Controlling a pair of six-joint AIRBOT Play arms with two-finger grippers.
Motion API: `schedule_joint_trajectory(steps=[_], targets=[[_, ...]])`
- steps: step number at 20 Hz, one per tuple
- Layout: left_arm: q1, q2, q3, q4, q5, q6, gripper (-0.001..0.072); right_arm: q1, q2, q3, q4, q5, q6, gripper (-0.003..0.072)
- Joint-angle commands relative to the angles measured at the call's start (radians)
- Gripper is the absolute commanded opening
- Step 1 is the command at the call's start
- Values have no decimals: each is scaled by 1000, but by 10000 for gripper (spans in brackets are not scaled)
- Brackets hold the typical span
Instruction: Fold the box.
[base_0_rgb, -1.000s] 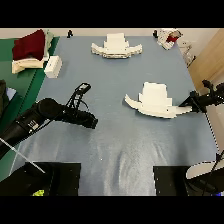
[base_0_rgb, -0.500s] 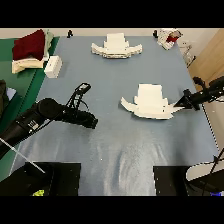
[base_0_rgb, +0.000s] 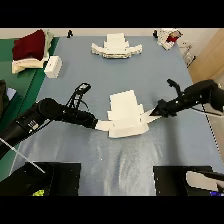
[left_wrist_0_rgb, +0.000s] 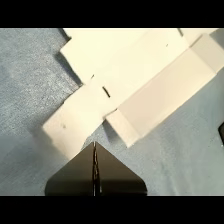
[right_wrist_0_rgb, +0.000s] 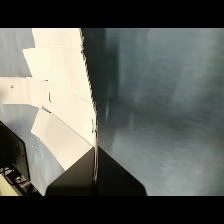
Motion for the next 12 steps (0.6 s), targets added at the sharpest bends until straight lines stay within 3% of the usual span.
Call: schedule_joint_trajectory(steps=[1,3,7,12], targets=[[0,-1,0,0,1,1,12,174,182,-209,45,239,40,3],[0,-1,0,0,1,1,12,260,244,-255,39,320,106,3],[0,-1,0,-8,8,1,12,365,255,-264,6,350,286,4],[60,-2,14,-7,15,11,14,458,261,-296,2,468,246,2]])
